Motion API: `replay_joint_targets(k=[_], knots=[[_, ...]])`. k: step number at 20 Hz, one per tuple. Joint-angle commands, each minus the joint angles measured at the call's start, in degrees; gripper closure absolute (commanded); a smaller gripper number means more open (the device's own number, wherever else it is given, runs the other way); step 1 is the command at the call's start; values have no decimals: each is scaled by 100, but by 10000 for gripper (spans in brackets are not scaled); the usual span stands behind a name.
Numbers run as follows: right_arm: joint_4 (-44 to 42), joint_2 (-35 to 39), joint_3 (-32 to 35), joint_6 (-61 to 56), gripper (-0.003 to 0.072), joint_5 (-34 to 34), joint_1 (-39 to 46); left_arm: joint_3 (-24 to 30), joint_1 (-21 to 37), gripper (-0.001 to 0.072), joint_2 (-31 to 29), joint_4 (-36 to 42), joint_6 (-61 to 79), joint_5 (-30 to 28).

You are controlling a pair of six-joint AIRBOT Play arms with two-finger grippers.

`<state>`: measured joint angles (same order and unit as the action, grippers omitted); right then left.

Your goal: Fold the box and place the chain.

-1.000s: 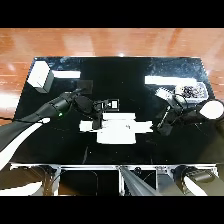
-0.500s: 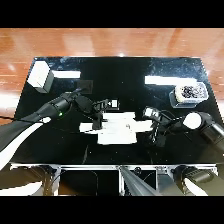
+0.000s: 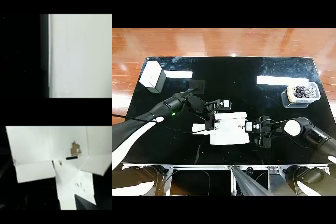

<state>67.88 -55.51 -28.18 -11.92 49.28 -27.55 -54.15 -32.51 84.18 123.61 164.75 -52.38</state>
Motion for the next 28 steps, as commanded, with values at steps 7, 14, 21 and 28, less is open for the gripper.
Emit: replay_joint_targets(k=[7,14,21,28], knots=[[-511,-302,15,444,24,-50,-273,-13,4,689,4,-24,0,11],[-415,-479,13,675,24,-531,-549,-13,4,689,4,-17,-4,13],[-439,-538,13,616,24,-844,-549,-11,4,689,4,-17,-31,9],[-1047,-527,11,610,24,-837,-542,-11,4,689,4,-20,-170,-9]])
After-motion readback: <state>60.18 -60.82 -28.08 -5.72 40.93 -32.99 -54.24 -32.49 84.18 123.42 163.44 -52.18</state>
